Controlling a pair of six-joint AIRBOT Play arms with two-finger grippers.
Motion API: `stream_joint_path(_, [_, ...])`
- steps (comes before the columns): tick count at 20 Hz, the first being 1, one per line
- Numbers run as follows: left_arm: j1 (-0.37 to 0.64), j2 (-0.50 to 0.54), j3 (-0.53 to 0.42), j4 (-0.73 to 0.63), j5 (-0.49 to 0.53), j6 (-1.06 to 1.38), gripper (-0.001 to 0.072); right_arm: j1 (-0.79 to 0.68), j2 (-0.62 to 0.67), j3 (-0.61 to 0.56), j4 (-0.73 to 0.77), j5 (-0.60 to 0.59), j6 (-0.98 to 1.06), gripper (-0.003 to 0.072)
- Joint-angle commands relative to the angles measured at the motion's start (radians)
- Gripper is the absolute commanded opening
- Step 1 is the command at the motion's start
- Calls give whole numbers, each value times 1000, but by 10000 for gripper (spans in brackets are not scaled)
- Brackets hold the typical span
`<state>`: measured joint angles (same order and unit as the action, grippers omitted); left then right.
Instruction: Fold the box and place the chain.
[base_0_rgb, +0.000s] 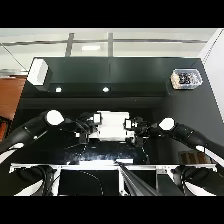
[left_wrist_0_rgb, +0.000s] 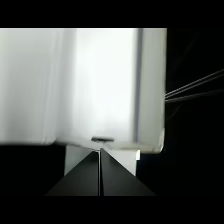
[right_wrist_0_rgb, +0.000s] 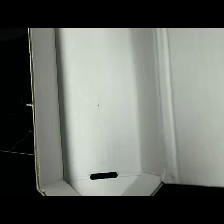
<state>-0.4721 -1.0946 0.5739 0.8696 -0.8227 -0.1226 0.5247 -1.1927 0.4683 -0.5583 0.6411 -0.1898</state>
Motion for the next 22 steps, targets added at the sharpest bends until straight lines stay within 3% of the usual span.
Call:
stream_joint_path(1, [126, 99, 4, 87, -169, -132, 30, 1, 0, 0, 0, 2, -1, 362])
stream_joint_path(4, [339, 142, -17, 87, -238, -293, 30, 1, 0, 0, -1, 2, -1, 363])
stream_joint_path(8, [692, 121, -24, 90, -238, -921, 31, 1, 0, 0, -1, 2, -1, 362])
stream_joint_path(11, [814, 85, -63, 68, -229, -1068, 31, 1, 0, 0, -1, 2, -1, 362])
stream_joint_path(17, [752, -148, -110, -117, -384, -993, 30, 1, 0, 0, -1, 2, -1, 362])
stream_joint_path(22, [609, -258, -110, -199, -346, -929, 29, 1, 0, 0, -1, 2, -1, 362])
